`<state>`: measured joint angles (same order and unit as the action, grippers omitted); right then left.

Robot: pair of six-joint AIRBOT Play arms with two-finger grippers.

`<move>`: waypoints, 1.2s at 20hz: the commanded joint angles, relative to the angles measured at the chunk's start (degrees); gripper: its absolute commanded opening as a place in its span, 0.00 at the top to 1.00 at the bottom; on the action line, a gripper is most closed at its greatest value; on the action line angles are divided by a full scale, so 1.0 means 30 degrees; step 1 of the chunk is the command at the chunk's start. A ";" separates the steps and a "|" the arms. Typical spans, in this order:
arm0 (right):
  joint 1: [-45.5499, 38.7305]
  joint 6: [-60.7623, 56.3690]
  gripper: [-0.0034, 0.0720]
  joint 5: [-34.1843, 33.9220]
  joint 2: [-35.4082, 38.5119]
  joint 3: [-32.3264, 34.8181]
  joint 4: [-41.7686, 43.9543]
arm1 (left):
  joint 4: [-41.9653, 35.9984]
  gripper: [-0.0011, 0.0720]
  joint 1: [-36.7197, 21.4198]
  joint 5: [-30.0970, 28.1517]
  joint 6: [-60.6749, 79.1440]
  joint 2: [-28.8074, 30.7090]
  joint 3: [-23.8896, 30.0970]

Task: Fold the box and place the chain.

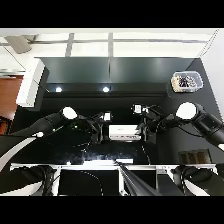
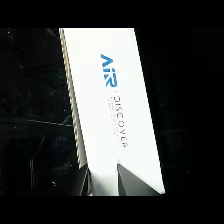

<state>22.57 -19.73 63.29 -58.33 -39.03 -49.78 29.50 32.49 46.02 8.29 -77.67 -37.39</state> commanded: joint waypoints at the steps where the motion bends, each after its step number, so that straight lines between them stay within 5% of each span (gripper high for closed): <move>1: 0.0022 -0.0073 0.67 0.0299 -0.0015 0.0007 0.0015 | 0.0000 0.42 0.0007 0.0015 0.0007 -0.0015 -0.0007; 24: 0.0022 -0.1071 0.68 0.0284 -0.0058 0.0525 0.0073 | 0.0000 0.42 0.0007 0.0015 0.0007 -0.0015 -0.0007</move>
<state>22.59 -22.92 64.05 -58.46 -38.30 -49.34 29.54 32.49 46.09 8.36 -77.67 -37.39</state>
